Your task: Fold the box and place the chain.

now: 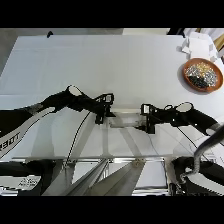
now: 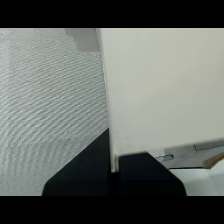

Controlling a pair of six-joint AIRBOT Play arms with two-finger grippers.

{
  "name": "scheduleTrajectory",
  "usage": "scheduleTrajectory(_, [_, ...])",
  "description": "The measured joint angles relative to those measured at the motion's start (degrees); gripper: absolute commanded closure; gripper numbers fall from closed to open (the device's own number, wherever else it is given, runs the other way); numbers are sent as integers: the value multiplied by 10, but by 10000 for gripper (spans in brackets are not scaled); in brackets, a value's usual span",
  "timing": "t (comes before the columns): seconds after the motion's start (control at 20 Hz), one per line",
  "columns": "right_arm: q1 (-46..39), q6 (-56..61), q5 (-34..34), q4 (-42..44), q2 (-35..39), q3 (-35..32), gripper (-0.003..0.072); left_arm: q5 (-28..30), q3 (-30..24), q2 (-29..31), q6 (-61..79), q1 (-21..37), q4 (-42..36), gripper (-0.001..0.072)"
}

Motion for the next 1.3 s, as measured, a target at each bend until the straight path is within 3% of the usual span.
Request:
scheduleTrajectory(0.65, [0,-16,-5,3,-31,0,57,0,0,0,0,0,0,700])
scheduleTrajectory(0.9, [12,-17,-17,8,-33,0,308,-1,0,0,0,0,0,700])
scheduleTrajectory(1.3, [14,-16,-17,5,-33,0,306,0,0,0,0,0,0,700])
